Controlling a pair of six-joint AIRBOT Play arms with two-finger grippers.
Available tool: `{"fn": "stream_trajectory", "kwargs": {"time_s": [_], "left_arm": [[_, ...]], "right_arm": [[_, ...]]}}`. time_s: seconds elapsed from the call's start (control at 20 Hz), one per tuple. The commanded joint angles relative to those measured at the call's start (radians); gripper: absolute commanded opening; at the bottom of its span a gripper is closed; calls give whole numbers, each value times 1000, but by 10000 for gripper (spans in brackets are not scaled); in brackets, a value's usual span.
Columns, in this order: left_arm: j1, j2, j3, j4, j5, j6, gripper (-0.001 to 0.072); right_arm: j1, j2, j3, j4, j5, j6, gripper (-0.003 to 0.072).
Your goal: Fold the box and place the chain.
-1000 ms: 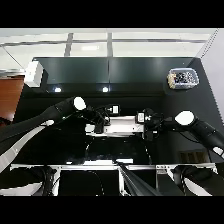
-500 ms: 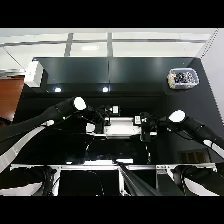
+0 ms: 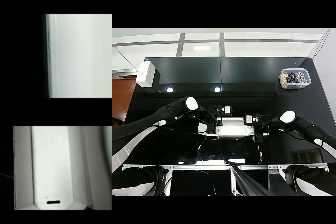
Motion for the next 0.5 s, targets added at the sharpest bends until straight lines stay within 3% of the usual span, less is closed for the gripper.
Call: {"fn": "stream_trajectory", "kwargs": {"time_s": [0.0,0.45], "left_arm": [[0,0,0,0,2,0,25],[0,0,0,0,2,0,25]], "right_arm": [[1,-1,0,-14,-3,20,691],[43,-9,0,-11,-26,20,690]]}}
